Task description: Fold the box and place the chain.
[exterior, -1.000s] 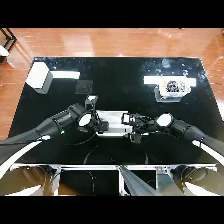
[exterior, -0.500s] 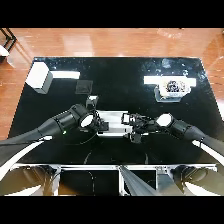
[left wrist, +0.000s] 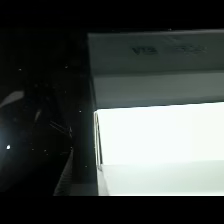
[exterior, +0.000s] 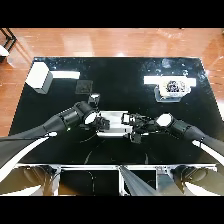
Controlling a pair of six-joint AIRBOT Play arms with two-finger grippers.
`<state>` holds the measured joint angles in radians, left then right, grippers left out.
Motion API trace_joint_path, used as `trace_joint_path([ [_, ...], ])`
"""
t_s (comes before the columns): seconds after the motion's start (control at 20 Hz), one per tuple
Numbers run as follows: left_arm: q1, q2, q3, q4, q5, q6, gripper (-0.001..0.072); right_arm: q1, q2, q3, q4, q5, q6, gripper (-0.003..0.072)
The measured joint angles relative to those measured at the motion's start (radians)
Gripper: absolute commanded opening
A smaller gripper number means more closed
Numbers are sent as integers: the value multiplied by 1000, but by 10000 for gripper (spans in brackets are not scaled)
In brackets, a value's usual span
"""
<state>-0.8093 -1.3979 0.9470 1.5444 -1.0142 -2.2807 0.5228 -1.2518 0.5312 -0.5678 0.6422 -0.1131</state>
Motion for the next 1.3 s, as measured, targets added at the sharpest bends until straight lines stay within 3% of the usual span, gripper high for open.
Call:
trace_joint_path([
  [0.1,0,-5,6,7,-14,-6,425,0,0,0,0,0,0,428],
  [0.25,0,-9,11,10,-19,-23,304,0,0,0,0,0,0,428],
  [0.9,0,-25,16,-13,-37,-42,296,0,0,0,0,0,0,428],
  [1.0,0,-27,16,-19,-32,-45,143,0,0,0,0,0,0,428],
  [1.1,0,-28,16,-19,-35,-42,46,0,0,0,1,0,1,428],
  [1.3,-2,-32,16,-25,-29,-26,16,0,0,0,2,0,1,428],
])
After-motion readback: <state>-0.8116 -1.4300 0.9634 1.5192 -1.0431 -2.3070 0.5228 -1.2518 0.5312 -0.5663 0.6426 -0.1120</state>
